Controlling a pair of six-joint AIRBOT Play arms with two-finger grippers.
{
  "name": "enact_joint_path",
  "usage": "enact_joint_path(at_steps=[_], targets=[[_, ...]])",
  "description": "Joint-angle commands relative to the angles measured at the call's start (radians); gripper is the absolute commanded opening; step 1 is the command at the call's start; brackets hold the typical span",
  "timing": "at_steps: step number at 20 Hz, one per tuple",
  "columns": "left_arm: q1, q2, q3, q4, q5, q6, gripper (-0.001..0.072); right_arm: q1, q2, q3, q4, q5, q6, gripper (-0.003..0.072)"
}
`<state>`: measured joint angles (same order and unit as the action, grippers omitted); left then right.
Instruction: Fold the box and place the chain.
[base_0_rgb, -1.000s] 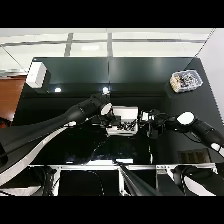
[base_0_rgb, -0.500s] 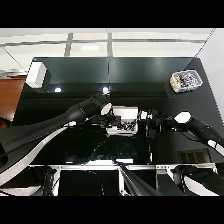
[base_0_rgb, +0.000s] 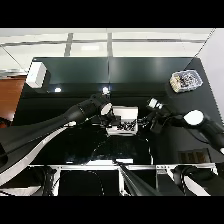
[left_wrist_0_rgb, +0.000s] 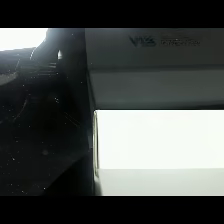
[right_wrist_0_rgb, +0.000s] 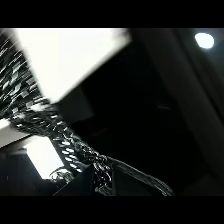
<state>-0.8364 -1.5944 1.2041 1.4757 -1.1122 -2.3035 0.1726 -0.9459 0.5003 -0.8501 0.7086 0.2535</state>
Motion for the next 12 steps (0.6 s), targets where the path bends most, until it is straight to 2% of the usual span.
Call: enact_joint_path(at_steps=[1,3,6,8,12], targets=[[-0.001,0.000,0.000,0.000,0.000,0.000,0.0030,-0.023,0.175,0.090,-0.143,0.195,0.332,0.0021],[0.000,0.000,0.000,0.000,0.000,0.000,0.0030,-0.021,0.251,0.169,-0.101,0.293,0.463,0.0021],[-0.001,0.000,0.000,0.000,0.000,0.000,0.0030,-0.020,0.286,0.259,0.075,0.322,0.600,0.0021],[-0.001,0.000,0.000,0.000,0.000,0.000,0.0030,-0.016,0.266,0.250,0.221,0.303,0.609,0.0021],[-0.001,0.000,0.000,0.000,0.000,0.000,0.0029,0.090,0.145,0.208,0.251,0.233,0.689,0.0023]])
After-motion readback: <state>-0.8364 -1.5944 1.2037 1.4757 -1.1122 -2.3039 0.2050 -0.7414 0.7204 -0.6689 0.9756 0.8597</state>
